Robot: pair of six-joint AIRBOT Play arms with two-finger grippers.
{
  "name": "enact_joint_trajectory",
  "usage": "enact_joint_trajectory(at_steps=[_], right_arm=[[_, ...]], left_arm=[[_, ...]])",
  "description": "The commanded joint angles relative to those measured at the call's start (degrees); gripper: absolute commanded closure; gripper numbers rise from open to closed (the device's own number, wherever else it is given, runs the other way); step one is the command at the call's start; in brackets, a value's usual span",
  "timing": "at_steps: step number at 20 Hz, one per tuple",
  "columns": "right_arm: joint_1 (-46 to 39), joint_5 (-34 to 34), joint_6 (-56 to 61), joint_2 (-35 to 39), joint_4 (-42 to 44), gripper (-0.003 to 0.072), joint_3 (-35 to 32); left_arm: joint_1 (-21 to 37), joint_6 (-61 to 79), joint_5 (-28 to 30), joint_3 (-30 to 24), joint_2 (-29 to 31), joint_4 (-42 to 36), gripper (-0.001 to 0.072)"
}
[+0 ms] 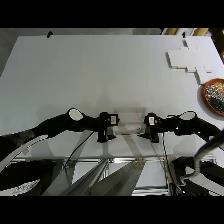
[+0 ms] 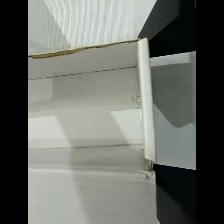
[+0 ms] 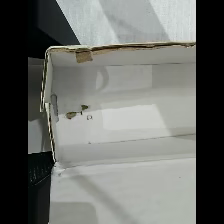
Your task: Fold the box and place the chain.
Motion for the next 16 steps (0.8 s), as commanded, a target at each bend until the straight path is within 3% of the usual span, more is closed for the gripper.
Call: enact_joint_trajectory(at_steps=[1, 8, 16], right_arm=[[0.04, 0.09, -0.04, -0.02, -0.04, 0.0225, 0.02], [0.04, 0.07, -0.04, 0.00, -0.04, 0.0225, 0.02], [0.04, 0.09, -0.04, 0.00, -0.04, 0.0225, 0.02]], left_arm=[[1.25, 1.33, -1.33, -0.24, 0.76, -0.11, 0.0008], [0.70, 7.21, -3.08, -0.20, -1.20, -5.31, 0.0009], [-0.09, 5.46, -1.62, -0.20, -2.82, -3.10, 0.0014]])
